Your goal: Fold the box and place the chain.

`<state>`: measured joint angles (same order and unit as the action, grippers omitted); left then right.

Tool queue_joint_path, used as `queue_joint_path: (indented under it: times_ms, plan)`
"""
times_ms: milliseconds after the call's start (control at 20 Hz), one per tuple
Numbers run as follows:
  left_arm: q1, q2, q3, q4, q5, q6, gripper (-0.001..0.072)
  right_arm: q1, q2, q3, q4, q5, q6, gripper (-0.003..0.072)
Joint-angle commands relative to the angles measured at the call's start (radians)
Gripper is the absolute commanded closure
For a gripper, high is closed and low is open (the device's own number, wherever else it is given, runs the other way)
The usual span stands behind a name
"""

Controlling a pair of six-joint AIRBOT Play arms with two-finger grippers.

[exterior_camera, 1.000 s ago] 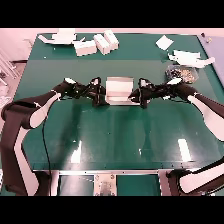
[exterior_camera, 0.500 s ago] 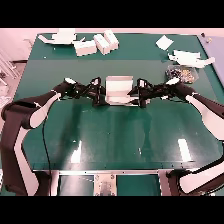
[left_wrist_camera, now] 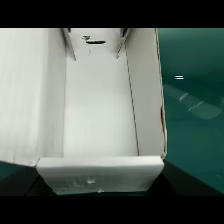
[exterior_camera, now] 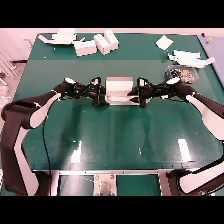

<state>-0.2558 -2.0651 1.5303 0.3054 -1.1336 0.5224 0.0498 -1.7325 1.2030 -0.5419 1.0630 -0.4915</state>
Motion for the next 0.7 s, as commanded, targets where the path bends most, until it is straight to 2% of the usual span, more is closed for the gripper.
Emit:
queue_joint_path:
  times_ms: [0,100,200,400,550,650]
  plan:
    - [0.0,0.001,0.001,0.002,-0.001,0.002,0.0201,-0.023,0.002,0.001,-0.05,0.0,0.065,0.0472]
    - [0.0,0.001,0.001,0.002,0.0,0.002,0.0201,-0.048,0.006,0.009,-0.076,0.011,0.145,0.0619]
    - [0.0,0.001,0.001,0.002,0.0,0.002,0.0201,-0.072,0.024,0.021,-0.079,0.011,0.212,0.0675]
    - [0.0,0.001,0.001,0.002,0.0,0.002,0.0201,-0.117,0.072,0.06,-0.08,0.011,0.455,0.0675]
    - [0.0,0.001,0.001,0.002,0.0,0.002,0.0201,-0.154,0.111,0.063,-0.089,0.011,0.762,0.0675]
    - [0.0,0.001,0.001,0.002,-0.001,0.002,0.02,-0.174,0.136,0.066,-0.162,0.011,1.007,0.0675]
